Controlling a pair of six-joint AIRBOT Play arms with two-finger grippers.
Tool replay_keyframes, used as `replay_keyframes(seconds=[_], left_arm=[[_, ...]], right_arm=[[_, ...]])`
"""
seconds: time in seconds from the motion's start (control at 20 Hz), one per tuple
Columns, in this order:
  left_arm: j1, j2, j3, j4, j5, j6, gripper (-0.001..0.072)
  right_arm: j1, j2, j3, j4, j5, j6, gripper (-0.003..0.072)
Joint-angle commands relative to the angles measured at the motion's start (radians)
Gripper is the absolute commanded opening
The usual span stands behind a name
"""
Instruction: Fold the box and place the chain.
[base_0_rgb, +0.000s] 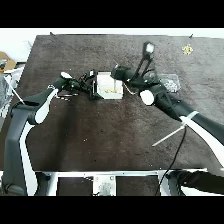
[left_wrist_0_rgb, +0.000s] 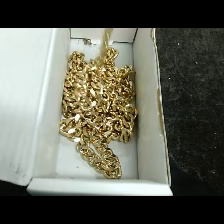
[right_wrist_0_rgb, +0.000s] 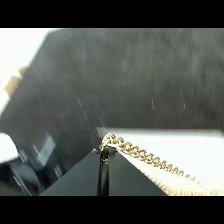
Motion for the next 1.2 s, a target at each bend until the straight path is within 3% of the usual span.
replay_keyframes(seconds=[0.0,0.1,0.15,0.2,0.25,0.45,0.65,0.85,1.0,1.15], left_arm=[[0.000,0.000,0.000,0.000,0.000,0.000,0.0234],[0.000,0.000,0.000,0.000,0.000,0.000,0.0234],[0.000,0.000,0.000,0.000,0.000,0.000,0.0233],[0.000,0.000,0.000,0.000,0.000,0.000,0.0233],[0.000,0.000,0.000,0.000,0.000,0.000,0.0233],[0.000,0.000,0.000,0.000,0.000,0.000,0.0233],[0.000,0.000,0.000,0.000,0.000,0.000,0.0234],[0.000,0.000,0.000,0.000,0.000,0.000,0.0233],[0.000,0.000,0.000,0.000,0.000,0.000,0.0233],[0.000,0.000,0.000,0.000,0.000,0.000,0.0233]], right_arm=[[0.029,-0.115,-0.016,0.033,0.042,-0.001,0.0010],[0.031,-0.176,-0.016,0.065,0.055,-0.002,0.0012],[0.026,-0.188,-0.016,0.063,0.073,-0.003,0.0153],[0.021,-0.187,-0.016,0.044,0.097,-0.023,0.0344],[0.014,-0.174,-0.016,0.015,0.126,-0.032,0.0314],[-0.087,-0.068,-0.043,-0.132,0.209,-0.033,0.0318],[-0.282,0.000,-0.142,-0.125,0.237,-0.024,0.0319],[-0.444,-0.061,-0.198,-0.036,0.204,-0.024,0.0318],[-0.460,-0.124,-0.183,0.051,0.107,-0.025,0.0318],[-0.436,-0.177,-0.141,0.069,0.102,-0.024,0.0318]])
